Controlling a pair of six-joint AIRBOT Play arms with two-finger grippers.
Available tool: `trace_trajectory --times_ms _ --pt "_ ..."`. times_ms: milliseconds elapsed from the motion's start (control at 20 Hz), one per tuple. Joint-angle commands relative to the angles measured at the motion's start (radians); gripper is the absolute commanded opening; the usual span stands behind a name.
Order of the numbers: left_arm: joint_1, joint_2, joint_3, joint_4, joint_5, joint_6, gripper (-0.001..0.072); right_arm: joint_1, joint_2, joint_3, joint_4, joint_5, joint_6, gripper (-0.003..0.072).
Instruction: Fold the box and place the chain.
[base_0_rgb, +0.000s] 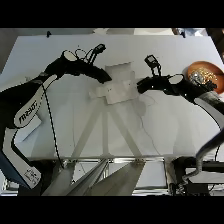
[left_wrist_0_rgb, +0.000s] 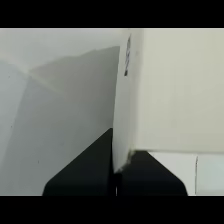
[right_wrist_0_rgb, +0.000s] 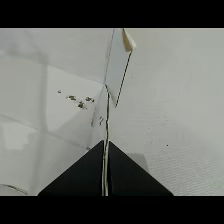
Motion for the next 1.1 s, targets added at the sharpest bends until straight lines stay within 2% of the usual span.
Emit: trace_trajectory --times_ms 0,800,850,900,950,1000,1050 --pt "0.000 0.000 0.001 -0.033 0.002 0.022 0.0015 0.000 0.000 0.000 0.000 0.005 0.000 0.0019" --pt "-0.002 0.000 0.001 -0.093 0.002 0.019 0.0017 0.000 0.000 -0.001 0.000 0.004 0.000 0.0020" --pt "-0.002 0.000 0.001 -0.093 0.002 0.019 0.0017 0.000 0.000 0.000 0.000 0.003 0.001 0.0054" --pt "-0.001 0.000 0.001 -0.094 0.002 0.019 0.0017 0.000 0.000 0.002 0.000 0.003 0.001 0.0161" --pt "-0.001 0.000 0.001 -0.100 0.002 0.020 0.0014 0.000 0.003 0.003 0.000 0.005 0.001 0.0327" --pt "0.001 0.000 0.001 -0.102 0.004 0.021 0.0013 0.000 0.012 0.003 0.000 0.008 0.003 0.0457" --pt "0.005 0.001 0.001 -0.104 0.004 0.024 0.0012 0.000 0.034 0.003 -0.005 0.015 0.013 0.0480"
